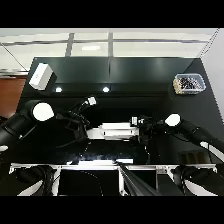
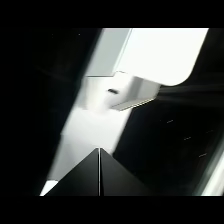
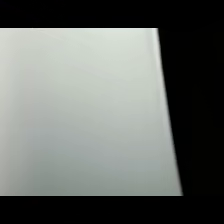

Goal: Fold the box and place the chain.

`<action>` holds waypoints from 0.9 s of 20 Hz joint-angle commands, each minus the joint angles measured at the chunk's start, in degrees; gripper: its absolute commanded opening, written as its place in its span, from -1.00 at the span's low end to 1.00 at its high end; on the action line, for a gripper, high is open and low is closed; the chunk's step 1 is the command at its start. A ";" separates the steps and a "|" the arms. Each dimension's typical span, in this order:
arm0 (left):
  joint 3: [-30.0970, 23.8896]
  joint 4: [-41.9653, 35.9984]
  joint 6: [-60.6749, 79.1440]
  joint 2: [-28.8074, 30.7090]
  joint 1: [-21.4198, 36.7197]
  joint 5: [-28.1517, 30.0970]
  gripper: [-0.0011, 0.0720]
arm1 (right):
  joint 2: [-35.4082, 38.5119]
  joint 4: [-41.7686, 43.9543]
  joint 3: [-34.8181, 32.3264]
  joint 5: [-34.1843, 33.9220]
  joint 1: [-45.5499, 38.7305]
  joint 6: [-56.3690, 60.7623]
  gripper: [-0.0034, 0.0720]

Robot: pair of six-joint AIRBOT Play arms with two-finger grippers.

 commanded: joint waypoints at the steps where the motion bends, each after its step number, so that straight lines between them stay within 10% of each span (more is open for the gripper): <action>1: -5.55 -21.94 -4.20 0.13 -0.33 1.03 -0.91 | -0.04 0.07 -0.02 0.00 0.00 0.02 0.24; 5: -11.15 -55.80 22.43 -3.65 -2.16 13.53 -0.91 | -0.04 0.07 -0.02 0.00 0.00 0.02 0.24; 8: -9.92 -61.37 30.62 -8.35 -2.16 23.02 -0.91 | -0.04 0.07 -0.02 0.00 0.00 0.02 0.24; 13: -4.33 -42.91 19.32 -15.96 -2.19 27.93 -0.91 | -0.04 0.09 -0.02 0.00 0.00 0.02 0.24; 18: 3.63 -13.44 -1.97 -21.81 -2.29 14.82 -0.91 | -0.04 0.09 -0.02 0.00 0.00 0.02 0.24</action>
